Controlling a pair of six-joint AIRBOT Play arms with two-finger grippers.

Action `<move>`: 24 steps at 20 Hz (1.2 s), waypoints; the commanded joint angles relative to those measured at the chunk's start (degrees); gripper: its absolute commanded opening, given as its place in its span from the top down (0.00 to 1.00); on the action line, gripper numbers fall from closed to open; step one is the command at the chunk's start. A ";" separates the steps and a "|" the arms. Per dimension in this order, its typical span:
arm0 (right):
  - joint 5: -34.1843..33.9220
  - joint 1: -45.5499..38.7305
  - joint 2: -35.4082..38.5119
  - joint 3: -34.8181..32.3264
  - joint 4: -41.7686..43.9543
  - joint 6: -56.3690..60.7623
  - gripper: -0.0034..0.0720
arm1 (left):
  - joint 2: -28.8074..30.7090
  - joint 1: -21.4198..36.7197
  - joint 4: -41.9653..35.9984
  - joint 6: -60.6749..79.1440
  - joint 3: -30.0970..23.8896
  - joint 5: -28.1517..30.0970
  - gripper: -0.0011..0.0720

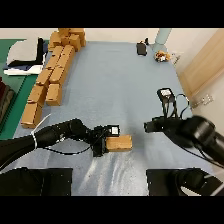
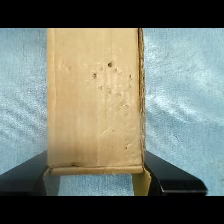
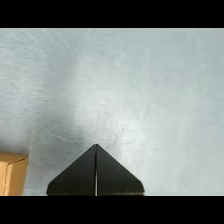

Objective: Fold the box.

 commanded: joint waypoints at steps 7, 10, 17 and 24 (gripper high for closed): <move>-2.95 -6.25 -19.26 12.74 7.45 -0.48 0.95 | 7.80 3.61 5.49 -17.90 0.55 -1.73 0.27; -2.95 -6.25 -19.26 12.74 7.48 -0.46 0.95 | 15.50 10.38 16.20 -33.27 0.63 -4.81 0.27; -2.95 -6.25 -19.26 12.74 7.34 -0.50 0.95 | 25.27 36.96 32.89 -56.87 0.33 -14.01 0.27; -2.95 -6.25 -19.26 12.74 7.19 -0.52 0.95 | 25.22 53.05 32.85 -56.85 -6.32 -8.24 0.27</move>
